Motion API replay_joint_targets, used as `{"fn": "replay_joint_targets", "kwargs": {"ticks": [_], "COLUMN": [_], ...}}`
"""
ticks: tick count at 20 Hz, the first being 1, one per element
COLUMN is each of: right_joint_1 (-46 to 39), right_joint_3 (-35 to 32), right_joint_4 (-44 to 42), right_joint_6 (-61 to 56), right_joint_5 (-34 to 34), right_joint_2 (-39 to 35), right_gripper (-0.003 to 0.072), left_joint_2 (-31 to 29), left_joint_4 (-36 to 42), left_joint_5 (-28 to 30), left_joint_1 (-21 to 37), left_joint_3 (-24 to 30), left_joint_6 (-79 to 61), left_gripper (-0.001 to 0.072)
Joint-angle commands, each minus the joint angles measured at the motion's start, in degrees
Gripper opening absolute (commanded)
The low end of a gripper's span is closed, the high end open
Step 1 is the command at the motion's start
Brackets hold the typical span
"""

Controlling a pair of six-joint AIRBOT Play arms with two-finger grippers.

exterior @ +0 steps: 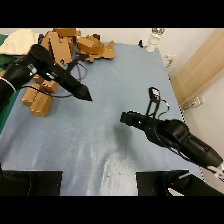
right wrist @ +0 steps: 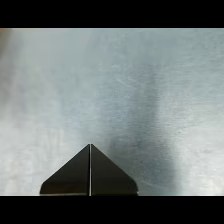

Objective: Fold the box.

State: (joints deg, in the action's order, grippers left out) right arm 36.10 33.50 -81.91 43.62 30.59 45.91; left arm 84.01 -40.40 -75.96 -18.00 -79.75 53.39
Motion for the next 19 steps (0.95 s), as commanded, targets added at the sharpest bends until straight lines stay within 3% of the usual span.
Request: {"fn": "replay_joint_targets", "kwargs": {"ticks": [1,8,19], "right_joint_1": [0.07,0.07,-0.02], "right_joint_3": [6.16,9.57,9.57], "right_joint_4": [-3.34,-11.63,-11.39], "right_joint_6": [8.59,16.63,16.63], "right_joint_5": [5.53,5.44,5.51], "right_joint_2": [8.39,13.77,13.77], "right_gripper": [0.0005,0.0006,0.0006], "left_joint_2": [-1.68,-2.1,-2.1], "left_joint_4": [-1.38,-1.22,-1.14], "left_joint_5": [2.56,7.69,8.04], "left_joint_1": [-7.3,-14.19,-14.53], "left_joint_3": [2.23,5.18,5.18], "left_joint_6": [5.33,6.62,6.54], "left_gripper": [0.0007,0.001,0.0012]}}
